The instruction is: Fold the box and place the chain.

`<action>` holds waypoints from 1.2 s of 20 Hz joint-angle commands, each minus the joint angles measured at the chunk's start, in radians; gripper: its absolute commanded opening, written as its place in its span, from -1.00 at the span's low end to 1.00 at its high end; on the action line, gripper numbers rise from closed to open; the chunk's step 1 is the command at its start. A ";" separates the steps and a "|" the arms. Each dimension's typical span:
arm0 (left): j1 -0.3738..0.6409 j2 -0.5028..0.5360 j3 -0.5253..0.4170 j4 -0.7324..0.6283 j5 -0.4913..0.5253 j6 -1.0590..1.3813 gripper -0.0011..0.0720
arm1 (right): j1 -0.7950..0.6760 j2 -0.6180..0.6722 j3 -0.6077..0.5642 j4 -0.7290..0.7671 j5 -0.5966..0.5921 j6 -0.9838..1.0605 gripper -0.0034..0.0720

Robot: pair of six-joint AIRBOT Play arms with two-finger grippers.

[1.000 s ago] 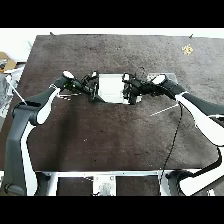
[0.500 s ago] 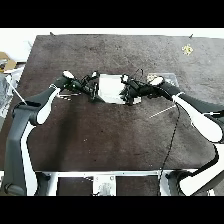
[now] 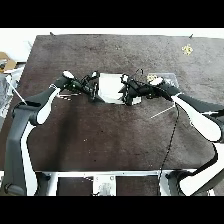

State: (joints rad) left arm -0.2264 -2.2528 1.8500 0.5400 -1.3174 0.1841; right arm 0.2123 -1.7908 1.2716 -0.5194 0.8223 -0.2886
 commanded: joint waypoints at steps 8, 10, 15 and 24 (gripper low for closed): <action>0.000 -0.001 0.001 0.000 0.000 0.000 0.09 | 0.000 0.056 0.000 -0.230 0.004 0.330 -0.45; 0.000 0.000 0.001 -0.001 0.000 0.000 0.09 | 0.000 0.118 0.000 -0.423 0.004 0.546 -0.86; 0.000 0.000 0.001 -0.001 0.000 0.000 0.09 | -0.063 0.296 0.009 -0.663 0.025 1.181 -0.87; 0.000 -0.001 0.001 -0.001 0.000 0.000 0.09 | -0.267 0.361 -0.131 -0.475 0.111 1.490 -0.87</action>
